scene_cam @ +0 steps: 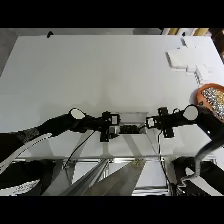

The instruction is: Fold the box and place the chain.

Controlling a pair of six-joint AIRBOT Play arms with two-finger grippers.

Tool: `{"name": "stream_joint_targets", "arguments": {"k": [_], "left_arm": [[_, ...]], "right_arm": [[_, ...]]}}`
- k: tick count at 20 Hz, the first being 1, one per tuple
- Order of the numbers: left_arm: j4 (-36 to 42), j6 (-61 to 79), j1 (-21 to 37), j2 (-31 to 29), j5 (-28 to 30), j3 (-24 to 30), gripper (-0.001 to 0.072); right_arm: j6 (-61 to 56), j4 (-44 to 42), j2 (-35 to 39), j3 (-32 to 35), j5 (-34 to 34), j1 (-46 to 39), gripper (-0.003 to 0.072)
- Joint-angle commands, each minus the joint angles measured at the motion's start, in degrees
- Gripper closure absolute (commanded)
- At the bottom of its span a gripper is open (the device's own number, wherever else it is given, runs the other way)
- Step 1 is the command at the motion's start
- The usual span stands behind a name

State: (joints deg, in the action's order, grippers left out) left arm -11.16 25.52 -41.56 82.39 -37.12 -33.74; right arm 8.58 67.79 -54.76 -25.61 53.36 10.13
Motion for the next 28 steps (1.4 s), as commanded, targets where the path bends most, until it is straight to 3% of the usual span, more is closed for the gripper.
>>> {"name": "stream_joint_targets", "arguments": {"k": [1, 5, 8, 13, 18, 20, 21, 22, 28], "left_arm": [[0.0, 0.0, 0.0, 0.0, 0.0, 0.0, 0.0435], [0.0, 0.0, 0.0, 0.0, 0.0, 0.0, 0.0435], [0.0, 0.0, 0.0, 0.0, 0.0, 0.0, 0.0435], [0.0, 0.0, 0.0, 0.0, 0.0, 0.0, 0.0435], [0.0, 0.0, 0.0, 0.0, 0.0, 0.0, 0.0435], [0.0, 0.0, 0.0, 0.0, 0.0, 0.0, 0.0435], [0.0, 0.0, 0.0, 0.0, 0.0, 0.0, 0.0435], [0.0, 0.0, 0.0, 0.0, 0.0, 0.0, 0.0435], [0.0, 0.0, 0.0, 0.0, 0.0, 0.0, 0.0435]], "right_arm": [[-1.8, -0.8, 9.6, 0.0, 3.4, 0.5, 0.0670], [-4.3, -7.1, 18.8, 0.0, 5.9, 6.4, 0.0670], [-4.1, -16.3, 18.7, 0.0, 3.9, 11.7, 0.0669], [-4.1, -26.8, 13.8, 0.0, -5.1, 19.5, 0.0669], [-4.1, -27.1, 4.1, 0.0, -8.9, 24.1, 0.0666], [-4.1, -27.0, 2.7, 0.0, -10.9, 24.2, 0.0537], [-4.0, -27.0, 3.2, -0.1, -12.3, 24.1, 0.0441], [-4.0, -26.3, 4.6, -0.3, -12.9, 24.1, 0.0427], [-4.2, -9.1, 20.0, -2.6, -7.0, 11.8, 0.0427]]}}
